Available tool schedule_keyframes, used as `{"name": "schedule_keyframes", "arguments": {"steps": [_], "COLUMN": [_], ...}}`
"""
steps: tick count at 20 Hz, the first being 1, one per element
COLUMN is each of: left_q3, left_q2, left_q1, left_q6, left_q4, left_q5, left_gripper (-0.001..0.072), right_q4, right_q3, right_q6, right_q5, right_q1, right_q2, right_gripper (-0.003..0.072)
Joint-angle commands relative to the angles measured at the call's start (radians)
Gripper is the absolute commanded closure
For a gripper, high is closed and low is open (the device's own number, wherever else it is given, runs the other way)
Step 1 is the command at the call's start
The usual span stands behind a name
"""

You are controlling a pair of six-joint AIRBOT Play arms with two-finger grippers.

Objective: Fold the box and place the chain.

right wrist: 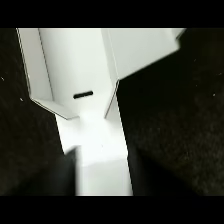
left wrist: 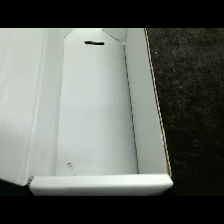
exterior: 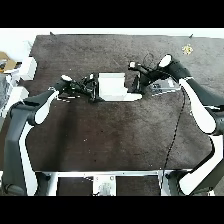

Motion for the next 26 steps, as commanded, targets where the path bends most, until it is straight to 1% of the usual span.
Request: {"name": "schedule_keyframes", "arguments": {"steps": [1, 3, 5, 6, 7, 8, 11, 17, 19, 21, 26], "left_q3": [0.000, 0.000, 0.000, 0.000, 0.000, 0.000, 0.000, 0.000, 0.000, 0.000, 0.000], "left_q2": [0.000, 0.000, 0.000, 0.000, 0.000, 0.000, 0.000, 0.000, 0.000, 0.000, 0.000], "left_q1": [0.001, 0.001, 0.001, 0.001, 0.001, 0.001, 0.001, 0.001, 0.001, 0.001, 0.001], "left_q6": [-0.001, -0.001, -0.001, -0.001, -0.001, -0.001, -0.001, -0.001, -0.001, -0.001, -0.001], "left_q4": [0.000, 0.000, 0.000, 0.000, 0.000, 0.000, 0.000, 0.000, 0.000, 0.000, 0.000], "left_q5": [0.000, 0.000, 0.000, 0.000, 0.000, 0.000, 0.001, 0.001, 0.001, 0.001, 0.001], "left_gripper": [0.0423, 0.0422, 0.0422, 0.0422, 0.0422, 0.0422, 0.0422, 0.0422, 0.0423, 0.0423, 0.0423], "right_q4": [0.175, 0.304, 0.458, 0.516, 0.540, 0.539, 0.534, 0.505, 0.505, 0.505, 0.499], "right_q3": [-0.004, -0.005, -0.005, -0.005, -0.005, -0.005, -0.005, -0.005, -0.005, -0.005, -0.002], "right_q6": [0.013, -0.003, -0.028, -0.063, -0.110, -0.140, -0.171, -0.175, -0.175, -0.175, -0.176], "right_q5": [0.026, -0.014, -0.114, -0.156, -0.193, -0.216, -0.218, -0.226, -0.209, -0.164, -0.158], "right_q1": [0.000, 0.003, 0.006, 0.010, 0.018, 0.023, 0.019, -0.024, -0.027, -0.027, -0.031], "right_q2": [0.027, 0.023, 0.013, -0.001, -0.020, -0.040, -0.093, -0.153, -0.173, -0.192, -0.197], "right_gripper": [0.0681, 0.0681, 0.0681, 0.0681, 0.0681, 0.0681, 0.0681, 0.0680, 0.0681, 0.0681, 0.0680]}}
